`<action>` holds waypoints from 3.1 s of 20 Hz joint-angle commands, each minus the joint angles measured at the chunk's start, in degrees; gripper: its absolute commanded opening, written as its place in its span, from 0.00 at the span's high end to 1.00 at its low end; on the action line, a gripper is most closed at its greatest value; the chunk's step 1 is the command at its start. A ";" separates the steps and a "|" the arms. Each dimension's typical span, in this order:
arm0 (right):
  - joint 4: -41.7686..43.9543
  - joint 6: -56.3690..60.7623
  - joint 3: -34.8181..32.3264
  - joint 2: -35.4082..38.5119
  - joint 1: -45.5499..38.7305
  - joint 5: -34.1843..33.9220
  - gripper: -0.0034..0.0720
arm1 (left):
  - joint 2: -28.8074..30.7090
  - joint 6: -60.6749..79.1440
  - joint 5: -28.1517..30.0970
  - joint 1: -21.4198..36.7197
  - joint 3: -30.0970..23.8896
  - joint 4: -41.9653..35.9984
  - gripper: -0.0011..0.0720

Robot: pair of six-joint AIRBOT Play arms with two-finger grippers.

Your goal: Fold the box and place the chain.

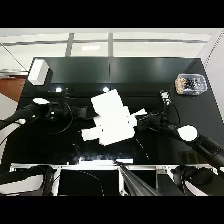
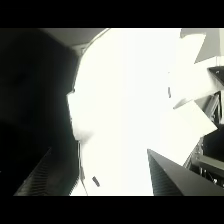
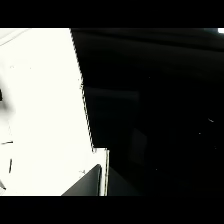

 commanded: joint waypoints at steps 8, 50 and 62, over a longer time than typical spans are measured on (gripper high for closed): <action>0.02 0.28 -0.02 0.02 0.04 0.39 0.90 | -9.81 18.27 -8.76 -4.83 5.73 -2.60 0.06; -23.87 -23.78 11.72 -1.03 -15.76 25.62 0.03 | 1.36 39.06 6.80 -17.59 7.61 25.20 0.95; -19.08 -39.54 4.68 -4.24 -2.32 31.52 0.01 | 1.38 38.93 8.09 -17.53 7.63 25.22 0.95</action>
